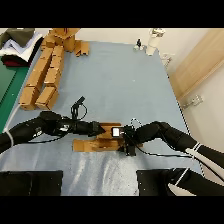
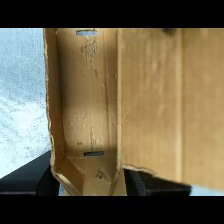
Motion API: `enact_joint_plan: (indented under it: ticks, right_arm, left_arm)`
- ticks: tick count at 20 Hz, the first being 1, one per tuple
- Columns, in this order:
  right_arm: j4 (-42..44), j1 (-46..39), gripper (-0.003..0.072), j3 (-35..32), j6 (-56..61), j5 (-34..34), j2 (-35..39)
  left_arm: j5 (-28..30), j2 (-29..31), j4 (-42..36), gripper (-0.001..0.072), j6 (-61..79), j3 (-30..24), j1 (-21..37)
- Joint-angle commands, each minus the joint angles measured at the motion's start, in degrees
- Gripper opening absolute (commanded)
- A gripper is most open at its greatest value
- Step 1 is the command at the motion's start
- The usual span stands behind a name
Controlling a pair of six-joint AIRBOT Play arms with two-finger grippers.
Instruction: Fold the box.
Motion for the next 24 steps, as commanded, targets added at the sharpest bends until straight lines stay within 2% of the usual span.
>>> enact_joint_plan:
  ticks: [1,5,6,14,16,20,22,24]
  right_arm:
    - [0.0,0.0,0.0417,0.0,0.0,-0.5,0.0]
    - [0.0,0.0,0.0417,0.0,0.0,-0.5,0.0]
    - [0.0,0.0,0.0418,0.0,0.0,-0.5,0.0]
    - [0.0,0.0,0.0418,0.0,0.0,-0.5,0.0]
    - [-0.2,0.0,0.0418,0.0,0.0,-0.5,0.0]
    - [-0.2,0.0,0.0417,0.0,0.0,-0.5,0.0]
    - [-0.2,0.0,0.0418,0.0,0.0,-0.5,0.0]
    - [-0.2,0.0,0.0417,0.0,0.0,-0.5,0.0]
  left_arm:
    - [5.4,-4.6,2.4,0.0009,1.3,2.2,-0.2]
    - [4.5,-7.5,19.1,0.0008,-12.7,4.7,-0.3]
    - [3.3,-8.0,21.0,0.0008,-14.0,5.3,-0.3]
    - [3.6,-7.5,21.5,0.0009,-10.2,6.7,0.6]
    - [2.8,-4.6,22.2,0.0009,-7.5,6.7,3.4]
    - [-7.0,5.8,24.9,0.0009,-3.7,5.7,11.6]
    - [-9.5,12.2,26.3,0.0009,0.2,3.5,13.6]
    - [-12.6,18.4,30.9,0.0009,7.1,0.9,13.7]
